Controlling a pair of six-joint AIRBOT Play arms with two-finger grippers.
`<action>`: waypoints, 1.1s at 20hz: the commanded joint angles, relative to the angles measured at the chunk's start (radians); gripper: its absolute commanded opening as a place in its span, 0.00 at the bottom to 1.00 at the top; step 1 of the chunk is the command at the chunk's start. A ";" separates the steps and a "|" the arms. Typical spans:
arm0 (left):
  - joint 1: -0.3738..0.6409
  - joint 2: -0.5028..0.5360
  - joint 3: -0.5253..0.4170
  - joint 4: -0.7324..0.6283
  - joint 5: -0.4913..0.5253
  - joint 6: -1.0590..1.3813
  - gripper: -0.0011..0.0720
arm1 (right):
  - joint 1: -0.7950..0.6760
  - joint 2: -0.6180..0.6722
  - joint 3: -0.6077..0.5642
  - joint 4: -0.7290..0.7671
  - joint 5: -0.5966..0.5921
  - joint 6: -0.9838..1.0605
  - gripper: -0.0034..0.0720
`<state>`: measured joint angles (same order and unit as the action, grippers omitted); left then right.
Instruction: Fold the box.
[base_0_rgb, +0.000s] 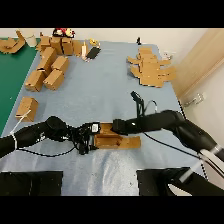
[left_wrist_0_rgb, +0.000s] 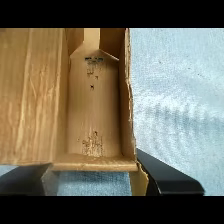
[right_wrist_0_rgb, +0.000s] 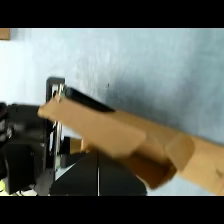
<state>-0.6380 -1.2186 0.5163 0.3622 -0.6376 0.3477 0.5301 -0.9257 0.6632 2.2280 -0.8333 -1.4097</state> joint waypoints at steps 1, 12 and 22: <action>0.000 0.001 0.000 0.000 0.000 0.000 0.68 | -0.001 -0.201 0.073 -0.014 0.047 -0.060 0.05; 0.000 0.001 0.000 0.000 0.000 0.000 0.68 | 0.025 -0.330 0.072 -0.033 0.024 -0.155 0.05; 0.000 0.001 0.000 0.000 0.000 0.000 0.68 | 0.000 -0.056 0.075 -0.313 -0.026 -0.124 0.05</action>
<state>-0.6384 -1.2190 0.5163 0.3626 -0.6376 0.3477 0.5411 -1.0943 0.7372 2.0682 -0.8135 -1.5703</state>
